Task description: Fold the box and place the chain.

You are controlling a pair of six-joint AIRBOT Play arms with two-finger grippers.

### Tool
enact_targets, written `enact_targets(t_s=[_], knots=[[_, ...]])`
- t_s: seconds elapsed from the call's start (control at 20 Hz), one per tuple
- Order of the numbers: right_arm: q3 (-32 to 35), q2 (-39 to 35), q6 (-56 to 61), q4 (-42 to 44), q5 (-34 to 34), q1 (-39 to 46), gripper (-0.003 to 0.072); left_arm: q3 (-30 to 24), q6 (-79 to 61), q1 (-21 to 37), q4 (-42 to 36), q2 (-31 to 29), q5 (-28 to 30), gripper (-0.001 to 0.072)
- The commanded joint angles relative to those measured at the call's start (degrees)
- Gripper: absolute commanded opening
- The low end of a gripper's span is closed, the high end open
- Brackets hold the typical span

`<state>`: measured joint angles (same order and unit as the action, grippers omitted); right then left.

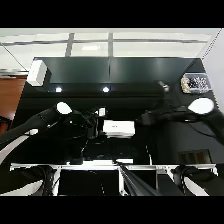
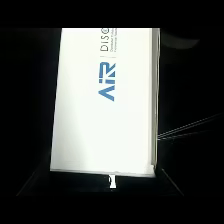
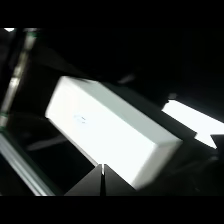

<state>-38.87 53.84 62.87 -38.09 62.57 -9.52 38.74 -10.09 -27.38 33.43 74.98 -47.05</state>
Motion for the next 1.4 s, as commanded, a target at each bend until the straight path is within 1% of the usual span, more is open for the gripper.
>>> enact_targets(t_s=[0.0, 0.05, 0.1, 0.2, 0.3, 0.35, 0.4, 0.5, 0.6, 0.75, 0.8, 1.1, 1.35], knots=[[-1.4, -7.7, 4.0, -12.4, 8.1, 11.0, 0.0015, 0.1, 2.7, 0.0, 3.5, -5.0, -0.2, 0.0720], [-1.4, -8.8, 4.1, -14.4, 9.2, 13.9, 0.0015, 0.1, 4.3, -0.1, 3.1, -7.0, -0.3, 0.0720], [-1.4, -9.3, 4.2, -15.3, 9.5, 16.7, 0.0014, 0.1, 4.4, -0.7, 1.0, -8.4, -0.5, 0.0720], [-1.4, -9.4, 4.2, -15.1, 7.9, 20.2, 0.0014, 1.3, 4.6, -3.7, -2.0, -8.9, -0.4, 0.0720], [-1.4, -9.4, 4.2, -14.8, 5.2, 20.9, 0.0015, 4.2, 10.6, -8.1, -2.1, -7.1, 3.8, 0.0716], [-1.4, -9.4, 4.2, -14.4, 4.6, 20.9, 0.0015, 6.3, 13.2, -9.8, -1.5, -5.1, 5.3, 0.0715], [-1.4, -9.4, 4.2, -14.4, 4.3, 20.9, 0.0015, 8.5, 13.9, -11.0, -0.3, -2.7, 4.9, 0.0716], [-1.4, -9.4, 4.2, -14.4, 4.4, 20.9, 0.0015, 13.0, 17.9, -12.3, 3.8, 2.4, 2.9, 0.0716], [-1.4, -9.4, 4.0, -14.4, 4.8, 20.9, 0.0015, 17.2, 24.1, -12.5, 8.4, 6.5, -0.8, 0.0717], [-1.4, -9.4, 3.5, -14.4, 5.1, 20.9, 0.0015, 20.8, 28.6, -12.5, 10.1, 10.1, -6.2, 0.0717], [-1.4, -9.4, 3.2, -14.4, 5.0, 20.9, 0.0015, 21.5, 28.6, -12.5, 10.1, 10.8, -7.6, 0.0716], [-1.4, -9.4, 2.9, -14.4, 4.9, 20.9, 0.0014, 21.8, 28.6, -12.5, 10.2, 11.3, -10.2, 0.0717], [-1.4, -9.4, 2.9, -14.4, 4.7, 20.9, 0.0015, 21.8, 28.3, -14.1, 15.6, 11.3, -9.4, 0.0718]])
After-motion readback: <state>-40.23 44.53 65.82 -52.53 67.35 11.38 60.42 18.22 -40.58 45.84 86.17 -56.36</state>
